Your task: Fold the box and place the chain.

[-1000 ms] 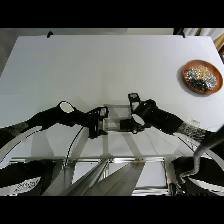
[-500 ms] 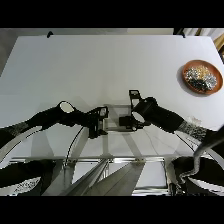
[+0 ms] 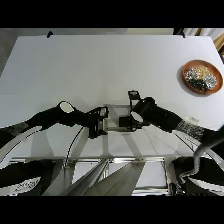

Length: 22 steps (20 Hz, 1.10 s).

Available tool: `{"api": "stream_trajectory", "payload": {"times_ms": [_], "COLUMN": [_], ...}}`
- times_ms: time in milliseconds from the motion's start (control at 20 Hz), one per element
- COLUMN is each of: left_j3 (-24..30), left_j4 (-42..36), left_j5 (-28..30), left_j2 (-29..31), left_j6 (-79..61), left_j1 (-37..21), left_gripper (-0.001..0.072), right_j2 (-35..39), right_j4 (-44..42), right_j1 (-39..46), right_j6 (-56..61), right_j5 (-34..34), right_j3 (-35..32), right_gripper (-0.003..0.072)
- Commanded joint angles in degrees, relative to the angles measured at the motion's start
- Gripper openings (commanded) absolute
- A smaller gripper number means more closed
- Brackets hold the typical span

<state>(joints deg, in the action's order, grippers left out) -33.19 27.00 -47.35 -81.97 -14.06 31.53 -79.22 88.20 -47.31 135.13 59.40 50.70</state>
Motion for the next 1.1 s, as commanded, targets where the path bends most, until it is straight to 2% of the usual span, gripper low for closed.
{"api": "stream_trajectory", "payload": {"times_ms": [0,50,100,300,400,500,600,850,950,1050], "left_j3": [0.02,0.02,0.02,0.02,0.02,0.02,0.02,0.02,0.02,0.02], "left_j4": [0.00,0.00,0.00,0.00,0.00,0.00,0.00,0.00,0.00,-0.02], "left_j5": [0.00,0.00,0.00,0.00,0.00,0.00,0.00,0.00,0.00,0.00], "left_j2": [0.02,0.02,0.02,0.02,0.02,0.02,0.02,0.02,0.02,0.02], "left_j6": [0.00,0.00,0.00,0.00,0.00,0.00,0.00,0.00,0.00,0.00], "left_j1": [0.00,0.00,0.00,0.00,0.00,0.00,0.00,0.00,0.00,0.00], "left_gripper": [0.0275,0.0275,0.0275,0.0275,0.0275,0.0275,0.0275,0.0275,0.0275,0.0275], "right_j2": [-0.15,-0.15,-0.15,-0.15,-0.15,-0.15,-0.15,-0.20,-0.20,-0.20], "right_j4": [-0.11,-0.11,-0.13,-0.13,-0.17,0.04,0.33,0.50,0.50,0.50], "right_j1": [-0.37,-0.59,-0.59,-0.61,-0.61,-1.20,-1.42,-1.44,-1.42,-1.44], "right_j6": [-0.02,0.00,-0.20,-0.20,-0.17,-0.15,-0.15,0.04,0.02,-0.22], "right_j5": [1.42,1.44,1.44,1.49,1.49,1.42,1.18,1.25,1.16,1.11], "right_j3": [-0.11,-0.20,-0.22,-0.22,-0.22,-0.24,-0.24,-1.09,-1.09,-1.09], "right_gripper": [0.0151,0.0127,0.0003,0.0024,0.0306,0.0290,0.0141,0.0114,0.0026,0.0006]}}
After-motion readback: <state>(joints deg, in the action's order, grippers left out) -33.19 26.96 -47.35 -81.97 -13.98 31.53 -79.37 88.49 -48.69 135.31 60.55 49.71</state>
